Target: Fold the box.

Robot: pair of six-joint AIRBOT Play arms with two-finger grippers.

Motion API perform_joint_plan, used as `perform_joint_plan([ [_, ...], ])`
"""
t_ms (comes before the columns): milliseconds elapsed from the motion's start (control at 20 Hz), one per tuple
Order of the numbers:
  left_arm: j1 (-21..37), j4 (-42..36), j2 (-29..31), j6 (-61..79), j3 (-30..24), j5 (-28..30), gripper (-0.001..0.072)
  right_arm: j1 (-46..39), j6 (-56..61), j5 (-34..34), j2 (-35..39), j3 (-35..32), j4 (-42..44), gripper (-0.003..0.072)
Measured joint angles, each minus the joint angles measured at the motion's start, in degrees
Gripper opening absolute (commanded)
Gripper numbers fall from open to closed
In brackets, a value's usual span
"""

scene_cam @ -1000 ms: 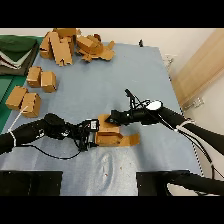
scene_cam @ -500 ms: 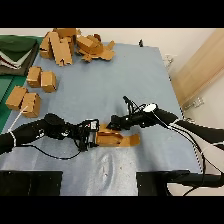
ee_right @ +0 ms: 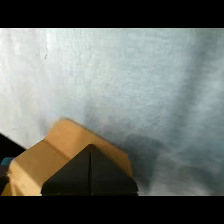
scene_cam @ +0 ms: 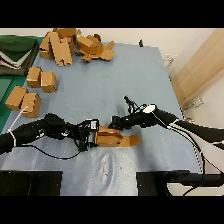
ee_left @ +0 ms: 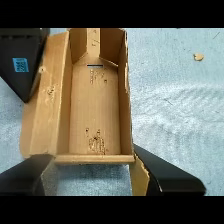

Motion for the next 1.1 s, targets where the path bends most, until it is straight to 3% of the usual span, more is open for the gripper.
perform_joint_plan([
  [300,0.0,0.0,0.0,0.0,0.0,0.0,0.0456,-0.9,0.8,-0.1,3.9,1.5,0.4,0.0005],
  [650,0.0,0.0,0.0,0.0,0.0,0.0,0.0456,-2.4,2.8,5.1,12.2,1.7,-0.5,0.0004],
  [1100,0.0,0.0,0.0,0.0,0.0,-0.1,0.0456,-4.9,8.2,12.4,21.2,-4.5,-6.6,0.0004],
])
